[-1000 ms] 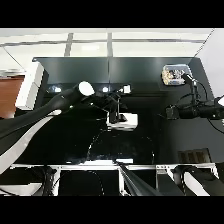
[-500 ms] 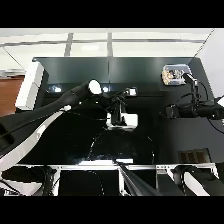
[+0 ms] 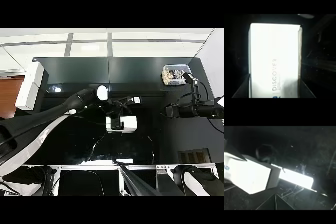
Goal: Fold the box and place the chain.
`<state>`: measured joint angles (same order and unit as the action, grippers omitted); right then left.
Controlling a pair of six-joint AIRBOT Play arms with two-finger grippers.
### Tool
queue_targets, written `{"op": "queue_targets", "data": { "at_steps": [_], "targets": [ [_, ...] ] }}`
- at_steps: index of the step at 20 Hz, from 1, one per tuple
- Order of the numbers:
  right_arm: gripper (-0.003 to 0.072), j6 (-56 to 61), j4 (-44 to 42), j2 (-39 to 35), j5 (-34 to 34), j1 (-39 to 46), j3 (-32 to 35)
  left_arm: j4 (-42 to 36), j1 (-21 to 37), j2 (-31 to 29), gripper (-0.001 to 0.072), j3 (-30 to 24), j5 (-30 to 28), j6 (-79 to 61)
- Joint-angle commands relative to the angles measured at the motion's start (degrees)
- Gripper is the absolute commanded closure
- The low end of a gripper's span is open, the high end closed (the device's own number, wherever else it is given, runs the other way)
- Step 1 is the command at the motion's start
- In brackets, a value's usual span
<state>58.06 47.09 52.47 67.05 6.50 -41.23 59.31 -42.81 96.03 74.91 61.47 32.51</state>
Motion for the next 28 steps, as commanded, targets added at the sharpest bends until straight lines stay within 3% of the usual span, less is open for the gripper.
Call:
{"op": "queue_targets", "data": {
  "at_steps": [1,2,3,4,8,12,16,18,20,28],
  "targets": [
    [0.0675,0.02,-0.02,-0.04,-0.92,0.04,0.00,13.09,-3.45,0.02,0.0001,0.24,-2.93,11.30],
    [0.0675,0.02,-0.02,-0.02,-0.92,0.04,0.00,16.70,-4.15,0.02,0.0057,0.85,-2.36,14.34],
    [0.0675,0.02,-0.02,-0.04,-0.92,0.04,0.00,19.28,-4.28,-0.02,0.0306,2.05,-0.55,17.27],
    [0.0675,0.02,-0.02,-0.04,-0.92,0.04,0.00,20.61,-3.78,-0.26,0.0420,3.85,2.69,19.32],
    [0.0675,0.02,-0.02,-0.04,-0.66,0.04,0.00,23.26,4.42,-6.34,0.0436,7.82,15.06,30.49],
    [0.0675,0.02,0.13,-0.04,-0.72,0.04,0.00,24.48,21.97,-16.90,0.0436,4.61,26.45,43.15],
    [0.0675,0.02,0.11,-0.04,-1.66,0.04,0.00,28.44,48.52,-26.47,0.0436,-7.74,24.33,44.30],
    [0.0675,0.02,0.11,-0.02,-2.16,0.04,0.15,28.22,61.46,-27.47,0.0435,-12.50,23.93,45.62],
    [0.0675,0.02,0.09,0.07,-3.52,0.04,0.26,26.95,70.34,-26.95,0.0435,-15.04,23.78,44.87],
    [0.0675,0.09,0.09,0.07,-4.57,0.04,0.26,27.58,83.43,-25.99,0.0435,-15.47,18.93,31.65]
  ]
}}
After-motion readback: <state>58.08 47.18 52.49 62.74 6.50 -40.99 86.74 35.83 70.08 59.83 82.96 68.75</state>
